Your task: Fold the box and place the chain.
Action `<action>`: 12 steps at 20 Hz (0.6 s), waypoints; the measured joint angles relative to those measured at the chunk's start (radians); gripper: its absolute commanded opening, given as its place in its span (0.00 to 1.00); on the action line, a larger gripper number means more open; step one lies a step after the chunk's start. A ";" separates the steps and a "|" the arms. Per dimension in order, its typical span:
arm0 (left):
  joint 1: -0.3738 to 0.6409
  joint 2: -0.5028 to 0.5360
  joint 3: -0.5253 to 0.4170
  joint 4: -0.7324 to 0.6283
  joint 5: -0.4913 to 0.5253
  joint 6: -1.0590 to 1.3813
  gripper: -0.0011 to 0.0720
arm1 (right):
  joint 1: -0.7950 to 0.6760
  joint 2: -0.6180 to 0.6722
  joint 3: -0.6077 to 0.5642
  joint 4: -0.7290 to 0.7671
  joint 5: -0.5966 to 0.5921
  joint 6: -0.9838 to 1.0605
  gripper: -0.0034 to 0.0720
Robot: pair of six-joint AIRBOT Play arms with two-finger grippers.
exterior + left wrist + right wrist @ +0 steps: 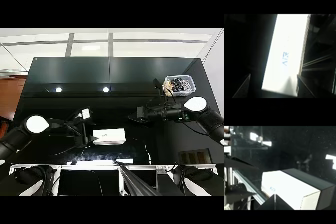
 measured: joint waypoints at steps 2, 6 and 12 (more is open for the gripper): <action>-0.056 -0.031 0.012 -0.002 0.048 -0.011 1.00 | 0.000 0.000 0.000 0.000 -0.001 0.000 0.08; -0.111 -0.092 0.040 -0.010 0.101 -0.030 1.00 | 0.000 0.000 0.000 0.000 -0.001 0.000 0.08; -0.132 -0.147 0.056 -0.014 0.123 -0.035 1.00 | 0.000 0.000 0.000 -0.001 -0.002 0.000 0.08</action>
